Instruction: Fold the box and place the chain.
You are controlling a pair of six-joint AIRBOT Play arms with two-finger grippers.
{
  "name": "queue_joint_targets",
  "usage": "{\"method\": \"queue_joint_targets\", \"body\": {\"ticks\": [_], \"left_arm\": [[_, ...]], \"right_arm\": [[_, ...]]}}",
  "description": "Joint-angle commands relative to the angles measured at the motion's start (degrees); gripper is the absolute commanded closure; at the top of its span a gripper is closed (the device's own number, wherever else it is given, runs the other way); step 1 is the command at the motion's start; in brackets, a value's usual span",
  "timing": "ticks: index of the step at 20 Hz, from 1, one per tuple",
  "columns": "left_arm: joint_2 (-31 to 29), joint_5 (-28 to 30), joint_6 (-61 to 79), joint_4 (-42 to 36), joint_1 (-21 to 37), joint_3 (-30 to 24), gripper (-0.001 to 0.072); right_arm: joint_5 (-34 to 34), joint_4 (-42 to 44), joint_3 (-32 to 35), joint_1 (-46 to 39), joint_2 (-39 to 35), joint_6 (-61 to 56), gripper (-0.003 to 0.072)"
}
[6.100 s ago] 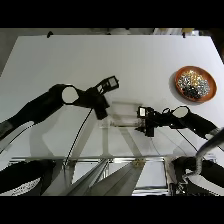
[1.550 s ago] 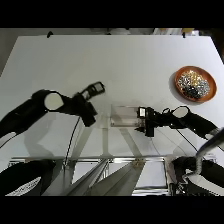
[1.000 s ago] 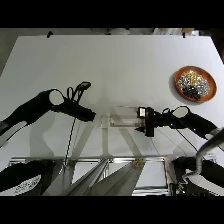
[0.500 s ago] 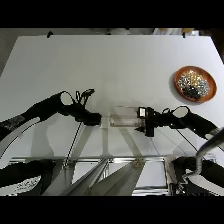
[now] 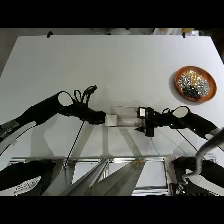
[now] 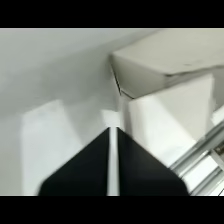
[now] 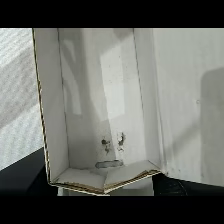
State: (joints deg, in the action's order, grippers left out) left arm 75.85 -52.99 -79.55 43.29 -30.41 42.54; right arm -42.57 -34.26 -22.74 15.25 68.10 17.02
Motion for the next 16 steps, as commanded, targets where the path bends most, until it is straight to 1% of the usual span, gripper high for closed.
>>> {"method": "queue_joint_targets", "body": {"ticks": [1,6,7,10,11,12,14,16], "left_arm": [[-1.3,1.7,0.1,-2.2,-0.9,0.1,0.053],[-2.8,2.2,0.0,-2.9,-1.8,1.6,0.0525],[-2.8,2.2,0.0,-3.2,-2.1,1.9,0.0483],[-2.1,2.9,0.0,-2.6,-3.4,1.9,0.0476],[-1.6,3.3,0.0,-2.4,-3.9,1.9,0.0459],[-1.2,3.7,0.0,-2.2,-4.5,1.9,0.0416],[-0.7,5.1,0.0,-1.9,-5.9,2.1,0.0416],[-0.6,6.1,-2.6,0.9,-7.1,2.6,0.0416]], "right_arm": [[-0.1,0.0,0.0,0.0,0.0,0.0,0.0359],[-0.1,0.0,0.0,0.0,0.0,0.0,0.0359],[-0.1,0.0,0.0,0.0,0.0,0.0,0.0359],[-0.1,0.0,0.0,0.0,0.0,0.0,0.0359],[-0.1,0.0,0.0,0.0,0.0,0.0,0.0359],[-0.1,0.0,0.0,0.0,0.0,0.0,0.0359],[-0.1,0.0,0.0,0.0,0.0,0.0,0.0359],[-0.1,0.0,0.0,0.0,0.0,0.0,0.0359]]}}
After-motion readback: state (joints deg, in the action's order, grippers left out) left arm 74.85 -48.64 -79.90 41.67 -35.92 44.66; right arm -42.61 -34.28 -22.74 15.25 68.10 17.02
